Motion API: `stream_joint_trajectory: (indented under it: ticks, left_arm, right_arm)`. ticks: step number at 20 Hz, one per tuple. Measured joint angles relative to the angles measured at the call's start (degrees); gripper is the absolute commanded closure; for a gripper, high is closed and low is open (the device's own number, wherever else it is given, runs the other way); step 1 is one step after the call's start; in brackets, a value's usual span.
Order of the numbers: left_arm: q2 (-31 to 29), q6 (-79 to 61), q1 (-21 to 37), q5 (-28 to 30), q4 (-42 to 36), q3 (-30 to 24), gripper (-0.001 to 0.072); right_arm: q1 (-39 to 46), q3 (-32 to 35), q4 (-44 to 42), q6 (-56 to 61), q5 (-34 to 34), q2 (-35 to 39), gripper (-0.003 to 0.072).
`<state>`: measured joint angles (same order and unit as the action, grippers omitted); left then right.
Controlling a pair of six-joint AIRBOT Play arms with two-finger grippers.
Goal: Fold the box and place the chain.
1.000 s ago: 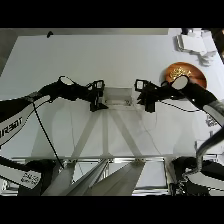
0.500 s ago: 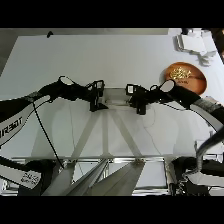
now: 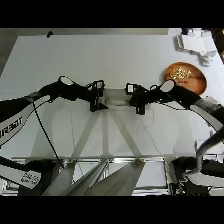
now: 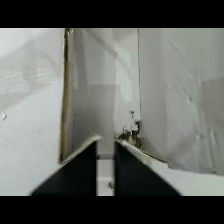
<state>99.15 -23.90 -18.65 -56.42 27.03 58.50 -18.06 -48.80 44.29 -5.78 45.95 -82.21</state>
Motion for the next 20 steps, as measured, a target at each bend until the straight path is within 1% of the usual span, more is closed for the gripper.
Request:
stream_joint_trajectory:
  ticks: [5,8,11,15,18,20]
  left_arm:
    - [-0.02,0.0,0.0,0.02,0.0,0.0,0.0492]
    - [0.0,0.0,0.0,0.02,0.0,0.0,0.0492]
    - [0.0,-0.02,0.0,0.02,0.0,0.0,0.0492]
    - [0.0,-0.02,0.0,0.02,0.0,0.0,0.0492]
    - [0.0,-0.02,0.0,0.02,0.0,0.0,0.0492]
    - [0.0,-0.02,0.0,0.02,0.0,0.0,0.0492]
  right_arm:
    - [3.63,1.27,8.09,14.49,0.2,7.06,0.0673]
    - [8.66,4.09,10.01,26.38,0.04,12.02,0.0676]
    - [13.57,7.63,10.86,39.82,-0.17,14.45,0.0678]
    - [16.57,10.91,10.93,52.06,-0.44,14.84,0.0679]
    - [17.27,11.8,9.27,56.7,-0.42,12.96,0.0679]
    - [17.11,12.09,5.68,57.48,0.24,10.99,0.068]
